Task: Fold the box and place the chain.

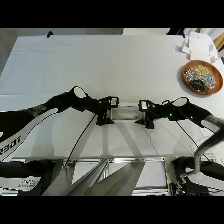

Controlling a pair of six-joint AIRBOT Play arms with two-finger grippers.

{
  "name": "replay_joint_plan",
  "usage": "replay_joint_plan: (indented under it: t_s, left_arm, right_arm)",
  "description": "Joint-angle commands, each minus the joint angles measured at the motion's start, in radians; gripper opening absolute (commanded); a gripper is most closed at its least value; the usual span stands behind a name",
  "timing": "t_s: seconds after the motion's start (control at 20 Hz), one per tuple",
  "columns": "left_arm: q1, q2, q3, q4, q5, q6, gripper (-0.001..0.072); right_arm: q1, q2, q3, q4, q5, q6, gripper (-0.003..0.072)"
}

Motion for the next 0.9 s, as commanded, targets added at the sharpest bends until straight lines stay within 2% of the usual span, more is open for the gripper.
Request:
replay_joint_plan:
  t_s: [0.0,0.4,0.45,0.5,0.55,0.85]
  left_arm:
    - [0.0,0.0,0.0,0.0,0.0,0.0,0.0391]
    - [0.0,0.0,0.0,0.0,-0.001,0.0,0.0391]
    - [0.0,0.0,0.0,0.0,-0.001,0.0,0.0391]
    - [0.0,0.0,0.0,0.0,0.0,0.0,0.0391]
    - [0.0,0.0,0.0,0.0,-0.001,0.0,0.0391]
    - [0.0,0.0,0.0,0.0,-0.001,0.0,0.0391]
  right_arm:
    - [0.0,0.0,0.0,0.0,0.0,0.0,0.0392]
    - [0.0,0.0,0.0,-0.021,0.022,0.023,0.0393]
    - [0.0,0.0,0.0,-0.023,0.026,0.023,0.0443]
    - [0.0,0.0,0.0,-0.028,0.025,0.023,0.0587]
    - [0.0,0.002,0.0,-0.038,0.025,0.035,0.0694]
    - [0.0,0.089,0.0,-0.1,0.025,0.086,0.069]
